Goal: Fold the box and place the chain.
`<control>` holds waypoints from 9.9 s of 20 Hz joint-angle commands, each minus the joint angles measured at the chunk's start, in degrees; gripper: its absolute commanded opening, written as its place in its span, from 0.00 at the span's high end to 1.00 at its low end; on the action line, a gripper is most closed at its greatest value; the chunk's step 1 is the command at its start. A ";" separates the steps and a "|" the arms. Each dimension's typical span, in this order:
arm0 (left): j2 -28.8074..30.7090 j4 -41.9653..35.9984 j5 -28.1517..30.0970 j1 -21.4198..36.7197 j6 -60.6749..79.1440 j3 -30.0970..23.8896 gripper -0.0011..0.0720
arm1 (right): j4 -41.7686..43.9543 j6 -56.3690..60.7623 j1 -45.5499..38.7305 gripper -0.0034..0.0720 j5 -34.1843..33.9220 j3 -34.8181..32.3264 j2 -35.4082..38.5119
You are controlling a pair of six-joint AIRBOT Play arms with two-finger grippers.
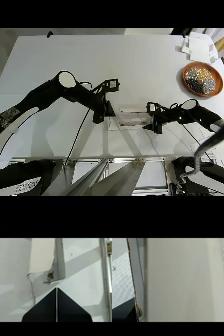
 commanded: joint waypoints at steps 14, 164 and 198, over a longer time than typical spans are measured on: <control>-3.76 -7.65 29.92 -10.03 -0.55 0.00 0.98 | 0.02 0.02 0.00 0.46 0.13 0.04 0.07; 4.81 0.66 35.01 -4.13 -58.58 -26.75 0.98 | 0.02 0.02 0.00 0.46 0.13 0.07 0.07; 4.61 -5.77 34.38 -9.51 -55.87 -19.41 0.83 | 0.02 0.02 0.00 0.46 0.13 0.04 0.07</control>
